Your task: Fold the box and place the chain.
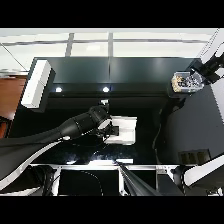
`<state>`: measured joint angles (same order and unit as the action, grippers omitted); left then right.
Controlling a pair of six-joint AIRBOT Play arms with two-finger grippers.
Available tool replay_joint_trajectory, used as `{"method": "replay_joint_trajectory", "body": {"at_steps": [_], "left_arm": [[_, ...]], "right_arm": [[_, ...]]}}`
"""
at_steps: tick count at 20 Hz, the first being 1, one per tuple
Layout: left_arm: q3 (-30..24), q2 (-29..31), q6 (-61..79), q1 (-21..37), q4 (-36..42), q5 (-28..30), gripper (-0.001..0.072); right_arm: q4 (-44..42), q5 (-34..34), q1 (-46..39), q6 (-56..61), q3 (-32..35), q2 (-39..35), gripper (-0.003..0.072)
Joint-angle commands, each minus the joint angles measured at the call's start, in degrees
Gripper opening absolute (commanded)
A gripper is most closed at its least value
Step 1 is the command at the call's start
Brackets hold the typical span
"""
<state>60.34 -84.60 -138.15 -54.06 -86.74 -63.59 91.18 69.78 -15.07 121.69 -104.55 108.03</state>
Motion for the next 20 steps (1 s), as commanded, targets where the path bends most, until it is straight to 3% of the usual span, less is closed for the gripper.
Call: {"method": "replay_joint_trajectory", "body": {"at_steps": [1,11,12,14,15,19,20], "left_arm": [[-0.02,-0.02,0.07,0.02,0.02,-0.15,0.0031],[-0.02,-0.02,0.09,0.02,0.02,-0.15,0.0031],[-0.02,-0.02,0.09,0.02,0.02,-0.17,0.0031],[-0.02,-0.02,0.09,0.02,0.02,-0.15,0.0031],[-0.02,-0.02,0.09,0.02,0.02,-0.13,0.0031],[-0.02,-0.02,0.09,0.04,0.0,-0.13,0.0031],[-0.02,-0.02,0.09,0.04,0.0,-0.13,0.0032]], "right_arm": [[-0.57,1.09,-0.37,4.0,-2.86,3.69,0.0694],[1.84,-1.18,-1.2,9.03,-2.97,6.86,0.0682],[1.51,-1.33,-1.22,9.03,-2.97,7.17,0.0578],[1.36,-2.03,-1.22,8.9,-2.99,7.3,0.0541],[1.36,-1.75,-1.25,7.91,-3.06,7.3,0.0447],[0.52,0.5,-1.25,2.36,-3.1,7.3,0.0442],[0.52,1.7,-1.25,0.61,-3.13,7.3,0.0384]]}}
